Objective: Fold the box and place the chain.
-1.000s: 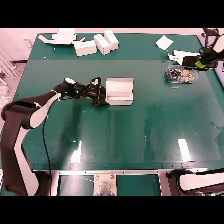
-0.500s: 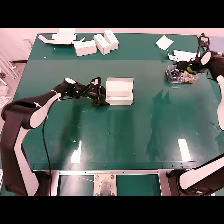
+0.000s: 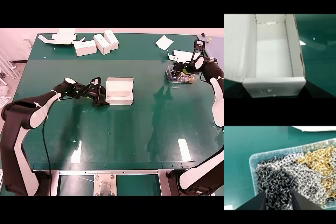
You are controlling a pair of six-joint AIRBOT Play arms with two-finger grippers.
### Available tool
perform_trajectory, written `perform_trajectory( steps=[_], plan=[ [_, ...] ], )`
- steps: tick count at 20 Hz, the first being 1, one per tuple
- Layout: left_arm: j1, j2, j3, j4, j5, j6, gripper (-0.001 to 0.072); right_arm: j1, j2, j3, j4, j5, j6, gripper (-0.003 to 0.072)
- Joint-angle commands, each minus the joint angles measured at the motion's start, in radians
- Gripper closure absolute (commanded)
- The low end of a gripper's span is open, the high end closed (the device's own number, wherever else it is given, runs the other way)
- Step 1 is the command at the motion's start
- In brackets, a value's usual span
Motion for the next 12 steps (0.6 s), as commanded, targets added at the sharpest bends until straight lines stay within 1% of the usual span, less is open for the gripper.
perform_trajectory(
  steps=[1,3,9,11,12],
  plan=[
    [0.0,0.001,0.001,0.0,0.0,0.0,0.02,0.0,-0.004,0.0,0.004,-0.001,0.0,0.0322],
    [0.0,0.001,0.001,0.0,0.0,0.0,0.02,0.0,-0.006,-0.001,0.01,0.011,0.0,0.0309],
    [0.0,0.001,0.001,0.0,0.0,0.0,0.0201,0.021,-0.052,-0.002,0.044,0.033,0.0,0.0315],
    [0.0,0.001,0.001,0.0,0.0,0.0,0.0201,0.032,-0.062,-0.001,0.043,0.028,0.0,0.0368],
    [0.0,0.001,0.001,0.0,0.0,0.0,0.0201,0.035,-0.065,-0.001,0.043,0.028,0.0,0.0422]
  ],
)
